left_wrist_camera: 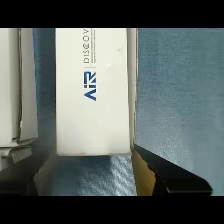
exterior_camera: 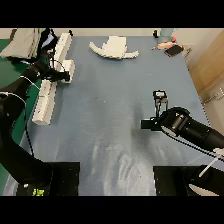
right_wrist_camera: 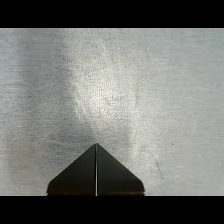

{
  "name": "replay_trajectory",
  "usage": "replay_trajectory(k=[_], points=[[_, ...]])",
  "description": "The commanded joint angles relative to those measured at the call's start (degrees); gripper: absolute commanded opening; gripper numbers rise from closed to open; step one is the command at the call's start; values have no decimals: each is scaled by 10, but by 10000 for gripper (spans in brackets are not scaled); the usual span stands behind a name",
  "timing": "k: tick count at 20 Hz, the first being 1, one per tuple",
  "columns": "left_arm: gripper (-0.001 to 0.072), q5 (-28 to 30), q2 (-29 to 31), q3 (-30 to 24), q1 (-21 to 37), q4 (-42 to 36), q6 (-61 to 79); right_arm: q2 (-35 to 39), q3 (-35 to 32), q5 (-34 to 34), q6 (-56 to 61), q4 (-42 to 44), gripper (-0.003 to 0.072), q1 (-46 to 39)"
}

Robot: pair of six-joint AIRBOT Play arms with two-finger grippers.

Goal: Fold the box.

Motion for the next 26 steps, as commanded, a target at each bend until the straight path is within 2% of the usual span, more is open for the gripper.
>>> replay_trajectory(k=[1,5,9,11,12,13,14,17,19,21,26], points=[[700,-64,3,23,3,2,0,0,0,0,0,0,6,0],[700,-165,14,78,3,2,-5,0,0,0,0,1,5,0],[700,-334,17,161,8,48,-106,1,0,0,0,10,5,0],[698,-391,17,205,9,53,-120,1,0,0,0,11,6,0],[512,-417,17,226,9,52,-127,1,1,0,0,11,5,0],[70,-438,17,243,8,48,-128,1,1,0,0,11,5,0],[17,-439,17,257,7,47,-115,1,1,0,0,11,5,0],[12,-430,21,264,-3,47,-102,0,12,0,-18,11,5,0],[10,-438,32,257,-21,49,-90,0,38,0,-28,8,5,0],[10,-417,66,219,-50,66,-86,-1,70,-1,-28,5,5,-12],[11,-323,219,22,-138,81,-75,-67,180,0,-107,40,5,-83]])
